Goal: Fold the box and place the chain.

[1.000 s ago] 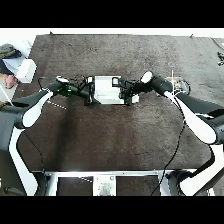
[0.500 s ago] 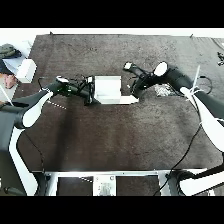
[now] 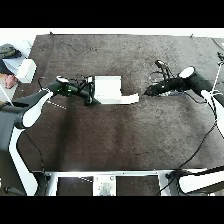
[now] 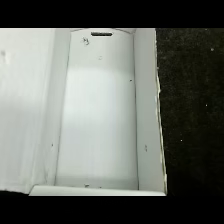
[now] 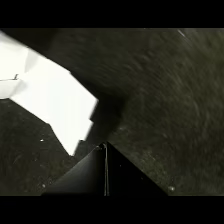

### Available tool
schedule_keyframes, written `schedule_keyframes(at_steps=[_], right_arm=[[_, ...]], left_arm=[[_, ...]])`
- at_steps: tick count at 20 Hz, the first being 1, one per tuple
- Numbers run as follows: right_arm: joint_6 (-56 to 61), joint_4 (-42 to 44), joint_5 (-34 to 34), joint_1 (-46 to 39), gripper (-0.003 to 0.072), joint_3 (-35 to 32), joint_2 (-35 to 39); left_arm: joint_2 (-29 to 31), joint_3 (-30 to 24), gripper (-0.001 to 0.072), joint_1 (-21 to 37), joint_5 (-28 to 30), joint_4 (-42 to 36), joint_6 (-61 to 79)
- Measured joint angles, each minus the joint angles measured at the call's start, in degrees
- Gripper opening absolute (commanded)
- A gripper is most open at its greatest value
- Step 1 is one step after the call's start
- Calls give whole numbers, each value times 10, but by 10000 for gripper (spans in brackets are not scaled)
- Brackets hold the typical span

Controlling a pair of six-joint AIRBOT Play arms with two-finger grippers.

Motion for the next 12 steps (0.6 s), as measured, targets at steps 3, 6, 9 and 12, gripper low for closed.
schedule_keyframes(at_steps=[3, 6, 9, 12], right_arm=[[5, 44, -35, -5, -11, -39, -2], [5, 85, -63, 2, -11, -58, -21], [-17, 147, -64, 15, -10, -66, -48], [-45, 210, -42, 22, -10, -69, -57]], left_arm=[[0, 0, 404, 0, 0, 0, 0], [0, 0, 403, 0, 0, 0, 0], [0, 0, 404, 0, 0, 0, 0], [0, 0, 403, 0, 0, 0, 0]])
